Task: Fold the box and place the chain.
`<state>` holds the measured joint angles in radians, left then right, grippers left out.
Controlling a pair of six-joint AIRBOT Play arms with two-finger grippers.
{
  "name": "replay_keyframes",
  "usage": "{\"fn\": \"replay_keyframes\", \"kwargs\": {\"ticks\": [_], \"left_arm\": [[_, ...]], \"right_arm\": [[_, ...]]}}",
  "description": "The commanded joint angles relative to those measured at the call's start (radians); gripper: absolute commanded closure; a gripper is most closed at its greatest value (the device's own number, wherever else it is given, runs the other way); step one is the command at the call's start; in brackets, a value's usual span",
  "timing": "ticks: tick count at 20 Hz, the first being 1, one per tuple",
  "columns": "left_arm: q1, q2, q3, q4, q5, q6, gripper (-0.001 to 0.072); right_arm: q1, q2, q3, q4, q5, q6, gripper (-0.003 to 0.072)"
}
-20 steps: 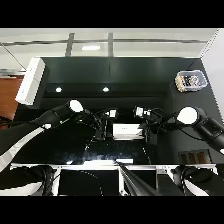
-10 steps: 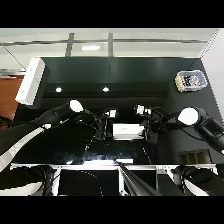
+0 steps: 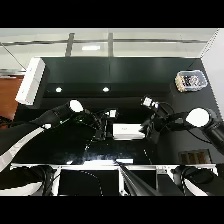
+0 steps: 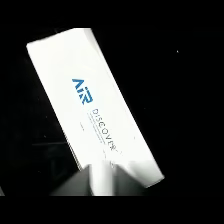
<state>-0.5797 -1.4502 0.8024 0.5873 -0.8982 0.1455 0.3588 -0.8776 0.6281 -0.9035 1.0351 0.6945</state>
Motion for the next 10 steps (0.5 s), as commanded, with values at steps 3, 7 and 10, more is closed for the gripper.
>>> {"fn": "replay_keyframes", "kwargs": {"ticks": [3, 7, 10], "left_arm": [[0.0, -0.001, 0.0, 0.0, 0.0, 0.0, 0.0245], [0.0, -0.001, 0.0, 0.0, 0.0, 0.0, 0.0245], [0.0, -0.001, 0.0, 0.0, 0.0, 0.0, 0.0245]], "right_arm": [[-0.058, 0.005, -0.074, 0.272, 0.037, 0.33, 0.0686], [-0.058, -0.065, -0.142, 0.581, -0.019, 0.334, 0.0684], [-0.058, -0.146, -0.142, 0.588, -0.053, 0.334, 0.0683]]}}
